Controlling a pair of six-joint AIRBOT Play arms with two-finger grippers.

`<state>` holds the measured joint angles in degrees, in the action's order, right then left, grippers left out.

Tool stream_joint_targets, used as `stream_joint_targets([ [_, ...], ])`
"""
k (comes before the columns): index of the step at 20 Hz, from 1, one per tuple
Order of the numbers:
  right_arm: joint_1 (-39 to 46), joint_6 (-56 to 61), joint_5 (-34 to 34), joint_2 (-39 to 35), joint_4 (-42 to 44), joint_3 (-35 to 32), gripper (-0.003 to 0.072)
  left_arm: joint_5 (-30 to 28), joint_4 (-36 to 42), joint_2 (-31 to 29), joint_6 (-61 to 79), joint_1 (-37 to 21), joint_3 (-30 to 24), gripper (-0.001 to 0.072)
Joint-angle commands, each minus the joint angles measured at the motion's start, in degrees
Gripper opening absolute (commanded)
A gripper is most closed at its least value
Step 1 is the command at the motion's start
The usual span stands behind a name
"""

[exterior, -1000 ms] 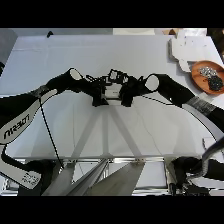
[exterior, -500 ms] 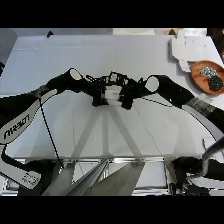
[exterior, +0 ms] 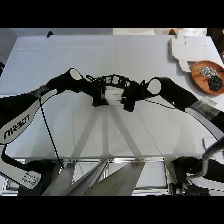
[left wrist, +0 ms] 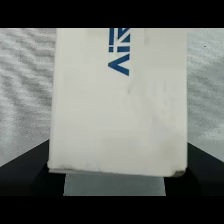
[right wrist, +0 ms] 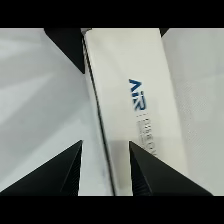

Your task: Fold the box and place the chain.

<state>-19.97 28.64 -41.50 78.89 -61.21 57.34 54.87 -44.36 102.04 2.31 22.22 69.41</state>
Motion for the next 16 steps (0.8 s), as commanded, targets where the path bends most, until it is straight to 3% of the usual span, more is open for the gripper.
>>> stream_joint_targets([
  [1, 0.0, 1.25, 2.1, -3.74, 2.64, 0.04, 0.0318, 0.0, -0.07, 0.02, 0.2, 0.02, 0.02, 0.0213],
  [3, 1.07, 7.15, 1.95, -5.31, 6.25, 0.02, 0.0304, 0.0, -0.07, 0.02, 0.2, 0.02, 0.02, 0.0213],
  [6, 5.38, 11.72, 1.25, -5.33, 17.22, -0.09, 0.0016, 0.0, -0.07, 0.02, 0.2, 0.02, 0.02, 0.0213],
  [11, 7.89, 18.47, 0.7, -2.49, 22.93, -0.09, 0.0016, 0.0, -0.09, 0.02, 0.2, 0.0, 0.02, 0.0213],
  [14, 7.74, 19.56, -4.02, 3.5, 32.96, -0.09, 0.0016, 0.0, -0.07, 0.02, 0.2, 0.02, 0.02, 0.0213],
  [16, 6.34, 19.93, -4.15, 7.15, 34.69, -0.09, 0.0016, 0.0, -0.07, 0.02, 0.2, 0.02, 0.02, 0.0213],
])
